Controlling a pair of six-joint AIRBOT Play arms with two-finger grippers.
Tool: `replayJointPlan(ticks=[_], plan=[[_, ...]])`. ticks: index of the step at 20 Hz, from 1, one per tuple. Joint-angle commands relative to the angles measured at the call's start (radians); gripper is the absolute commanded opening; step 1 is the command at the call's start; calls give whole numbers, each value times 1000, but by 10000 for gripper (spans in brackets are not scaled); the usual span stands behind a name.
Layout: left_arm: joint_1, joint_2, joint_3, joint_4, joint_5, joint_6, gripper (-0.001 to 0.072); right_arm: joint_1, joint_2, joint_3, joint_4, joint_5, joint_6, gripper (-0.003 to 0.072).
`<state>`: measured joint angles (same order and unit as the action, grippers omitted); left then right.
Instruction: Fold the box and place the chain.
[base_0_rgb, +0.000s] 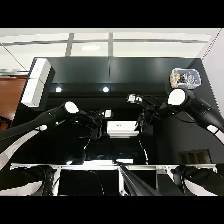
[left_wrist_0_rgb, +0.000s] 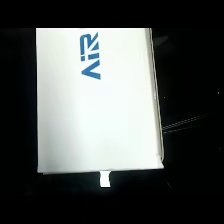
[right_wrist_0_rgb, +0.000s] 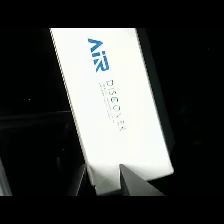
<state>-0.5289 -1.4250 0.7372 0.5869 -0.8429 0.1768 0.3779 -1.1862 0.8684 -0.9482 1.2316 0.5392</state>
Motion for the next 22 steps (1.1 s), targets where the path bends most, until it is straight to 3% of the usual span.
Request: replayJointPlan(ticks=[1, 4, 5, 6, 8, 11, 13, 15, 18, 22], plan=[[-1, 0, 1, 0, 1, 2, 295, -50, 57, 6, 6, 72, 161, 254], [-1, 0, 1, 0, 1, 2, 295, -136, 117, 4, 42, 175, 375, 229], [-1, 0, 1, 0, 0, 2, 295, -156, 117, -8, 88, 217, 440, 54], [-1, 0, 1, 0, 0, 2, 295, -162, 117, -37, 143, 231, 488, 17], [-1, 0, 1, 0, 0, 2, 295, -162, 116, -110, 268, 219, 527, 16], [-1, 0, 1, 0, 1, 2, 295, -153, 116, -222, 524, 60, 526, 17], [-1, 0, 1, 0, 1, 2, 295, -133, 116, -261, 596, -83, 526, 17], [-1, 0, 1, 0, 0, 2, 295, -106, 113, -270, 582, -175, 529, 17], [-1, 0, 1, 0, 1, 2, 295, -100, 91, -270, 536, -205, 568, 18], [-1, 0, 1, 0, 0, 2, 295, -99, 90, -272, 343, -267, 708, 18]])
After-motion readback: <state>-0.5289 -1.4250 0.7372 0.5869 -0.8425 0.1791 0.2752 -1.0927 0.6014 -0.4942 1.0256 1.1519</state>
